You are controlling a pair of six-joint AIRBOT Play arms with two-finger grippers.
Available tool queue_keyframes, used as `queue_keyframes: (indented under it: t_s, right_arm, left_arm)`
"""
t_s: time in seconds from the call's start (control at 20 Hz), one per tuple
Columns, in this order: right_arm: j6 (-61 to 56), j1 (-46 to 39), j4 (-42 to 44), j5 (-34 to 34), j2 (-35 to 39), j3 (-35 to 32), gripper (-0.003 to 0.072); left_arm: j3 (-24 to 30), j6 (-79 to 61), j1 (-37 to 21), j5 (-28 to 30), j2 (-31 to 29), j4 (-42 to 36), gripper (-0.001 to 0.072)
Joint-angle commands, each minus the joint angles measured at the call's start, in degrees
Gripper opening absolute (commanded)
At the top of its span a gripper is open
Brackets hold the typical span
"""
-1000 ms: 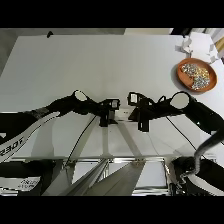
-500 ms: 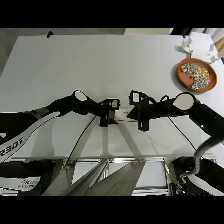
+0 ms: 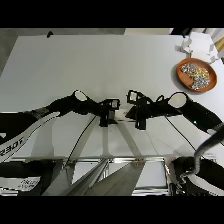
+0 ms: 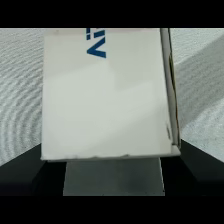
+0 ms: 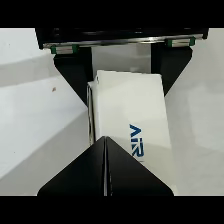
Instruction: Fold the box and place the chain.
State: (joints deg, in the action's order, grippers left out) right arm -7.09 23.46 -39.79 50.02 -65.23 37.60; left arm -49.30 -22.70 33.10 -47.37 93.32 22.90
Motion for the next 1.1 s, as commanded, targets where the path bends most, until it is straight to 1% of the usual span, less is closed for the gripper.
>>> queue_keyframes:
  t_s: [0.0, 0.25, 0.45, 0.65, 0.85, 0.95, 1.05]
  right_arm:
    - [0.04, -0.02, -0.55, 0.15, -0.57, -0.79, 0.0016]
    - [0.07, -0.02, -2.12, -0.35, -0.57, -2.12, 0.0016]
    - [0.07, -0.02, -2.25, -3.08, -0.61, -4.15, 0.0016]
    - [0.04, -0.02, -2.25, -4.9, -0.61, -4.15, 0.0016]
    - [-0.48, -0.02, -2.19, -5.25, -0.61, -4.15, 0.0016]
    - [-3.8, -0.02, -2.21, -5.29, -0.09, -3.34, 0.0016]
    - [-11.45, -0.02, -2.78, -5.2, 2.08, -1.29, 0.0016]
  left_arm:
    - [0.0, 0.0, -0.04, 0.0, -0.04, 0.02, 0.0031]
    - [0.0, 0.0, -0.04, 0.0, -0.04, 0.02, 0.0031]
    - [0.0, 0.0, -0.04, 0.0, -0.04, 0.02, 0.0031]
    - [0.0, 0.0, -0.04, 0.0, -0.04, 0.02, 0.0031]
    - [0.0, 0.0, -0.04, 0.0, -0.04, 0.02, 0.0031]
    - [0.0, 0.0, -0.04, 0.02, -0.04, 0.02, 0.0031]
    - [0.0, 0.0, -0.04, 0.02, -0.04, 0.02, 0.0031]
